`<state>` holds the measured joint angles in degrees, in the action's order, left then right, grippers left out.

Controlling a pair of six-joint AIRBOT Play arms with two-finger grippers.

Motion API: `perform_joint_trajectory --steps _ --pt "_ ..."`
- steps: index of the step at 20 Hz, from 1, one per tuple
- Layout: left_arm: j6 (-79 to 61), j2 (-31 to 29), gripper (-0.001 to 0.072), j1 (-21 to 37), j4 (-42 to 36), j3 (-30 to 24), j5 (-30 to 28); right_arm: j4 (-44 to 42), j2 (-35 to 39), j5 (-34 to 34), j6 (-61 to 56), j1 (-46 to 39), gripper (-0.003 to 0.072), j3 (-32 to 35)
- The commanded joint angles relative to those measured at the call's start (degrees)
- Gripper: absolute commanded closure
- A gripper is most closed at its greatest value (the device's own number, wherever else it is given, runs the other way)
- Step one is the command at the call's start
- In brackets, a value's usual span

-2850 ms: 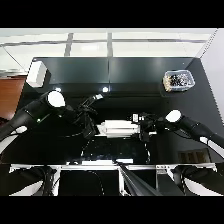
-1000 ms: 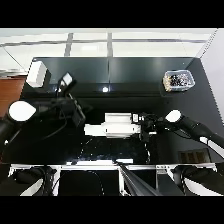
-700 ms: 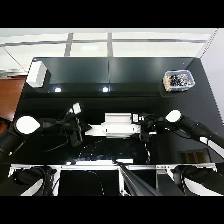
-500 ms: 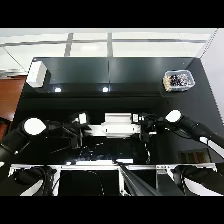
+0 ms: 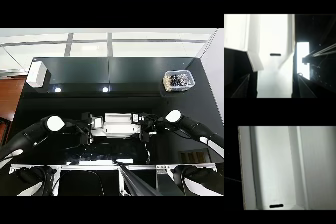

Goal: Fold the box and place the chain.

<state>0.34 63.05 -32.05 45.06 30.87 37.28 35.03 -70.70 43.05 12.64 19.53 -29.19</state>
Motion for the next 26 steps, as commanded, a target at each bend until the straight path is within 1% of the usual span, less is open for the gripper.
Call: perform_joint_trajectory --steps 1,4,5,6,7,8,9,10,11,13,20,23,26 --pt "-0.6 3.9 -0.0004 -0.4 -2.4 3.1 -1.2 0.0 0.0 0.0 0.0 0.0 0.0612 0.0" --pt "-0.6 4.9 -0.0002 -0.4 -2.5 3.8 -1.3 0.0 0.0 0.0 0.0 0.0 0.0612 0.0" --pt "-0.6 5.2 0.0024 -0.4 -2.5 3.8 -1.3 0.0 0.0 0.0 0.0 0.0 0.0612 0.0" --pt "-0.8 5.5 0.0086 -0.4 -2.8 3.8 -1.0 0.0 0.0 0.0 0.0 0.0 0.0612 0.0" --pt "-2.8 5.7 0.0215 -0.4 -4.0 3.8 -0.1 0.0 0.0 0.0 0.0 0.0 0.0611 0.0" --pt "-5.7 5.9 0.0291 -0.4 -5.6 3.7 1.3 0.0 0.0 0.0 0.0 0.0 0.0612 0.0" --pt "-9.8 6.2 0.0349 -0.4 -8.3 3.8 2.7 0.0 0.0 0.0 0.0 0.0 0.0612 0.0" --pt "-11.6 6.4 0.0427 -0.4 -10.9 3.8 3.1 0.0 0.0 0.0 0.0 0.0 0.0611 0.0" --pt "-12.5 6.6 0.0452 -0.4 -13.4 3.8 3.0 0.0 0.0 0.0 0.0 0.0 0.0612 0.0" --pt "-12.7 7.0 0.0452 -0.5 -16.2 3.9 3.0 0.0 0.0 0.0 0.0 0.0 0.0611 0.0" --pt "-12.6 7.3 0.0452 -0.9 -16.2 3.9 3.6 0.0 0.0 0.0 0.0 0.0 0.0612 0.0" --pt "-12.6 8.9 0.0451 -0.8 -19.1 3.9 3.0 0.0 0.0 0.0 0.0 0.0 0.0612 0.0" --pt "-12.6 10.2 0.0451 -0.9 -20.3 3.9 1.9 0.0 0.0 0.0 0.0 0.0 0.0611 0.0"
